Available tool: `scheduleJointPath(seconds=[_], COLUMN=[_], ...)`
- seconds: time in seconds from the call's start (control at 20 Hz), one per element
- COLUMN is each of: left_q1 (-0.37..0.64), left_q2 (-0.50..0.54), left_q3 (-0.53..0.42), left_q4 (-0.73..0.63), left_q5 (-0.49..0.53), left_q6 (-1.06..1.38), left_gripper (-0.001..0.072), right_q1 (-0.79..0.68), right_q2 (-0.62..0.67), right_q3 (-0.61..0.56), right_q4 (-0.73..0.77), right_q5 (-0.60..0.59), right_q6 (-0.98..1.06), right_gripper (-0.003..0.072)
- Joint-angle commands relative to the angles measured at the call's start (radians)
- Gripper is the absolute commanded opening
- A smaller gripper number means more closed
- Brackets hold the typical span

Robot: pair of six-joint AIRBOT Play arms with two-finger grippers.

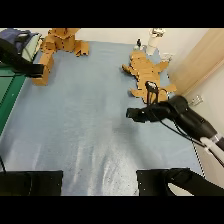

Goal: Fold the box.

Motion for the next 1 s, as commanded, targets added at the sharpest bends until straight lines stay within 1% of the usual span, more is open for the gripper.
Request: scheduleJointPath(seconds=[0.0,0.1,0.2,0.3,0.4,0.55,0.65,0.95], left_q1=[-0.178,-0.323,-0.446,-0.54,-0.606,-0.641,-0.64,-0.64], left_q2=[0.11,0.159,0.187,0.192,0.192,0.192,0.192,0.191], left_q3=[-0.154,-0.282,-0.386,-0.459,-0.508,-0.529,-0.529,-0.529], left_q4=[-0.088,-0.086,-0.087,-0.087,-0.087,-0.085,-0.086,-0.085], left_q5=[0.049,-0.011,-0.074,-0.106,-0.142,-0.182,-0.179,-0.181], left_q6=[-0.051,-0.099,-0.155,-0.199,-0.232,-0.273,-0.273,-0.272], left_gripper=[0.0011,0.0011,0.0011,0.0011,0.0011,0.0013,0.0013,0.0014], right_q1=[-0.001,-0.001,0.0,0.0,0.002,0.002,0.001,0.0], right_q2=[-0.16,-0.24,-0.308,-0.351,-0.382,-0.396,-0.389,-0.39], right_q3=[0.173,0.24,0.291,0.311,0.315,0.315,0.315,0.315], right_q4=[0.015,0.048,0.126,0.184,0.191,0.192,0.191,0.191], right_q5=[-0.11,-0.147,-0.182,-0.183,-0.183,-0.188,-0.213,-0.212], right_q6=[-0.127,-0.151,-0.216,-0.255,-0.258,-0.269,-0.268,-0.268], right_gripper=[0.0003,0.0003,0.0003,0.0003,0.0004,0.0003,0.0003,0.0003])
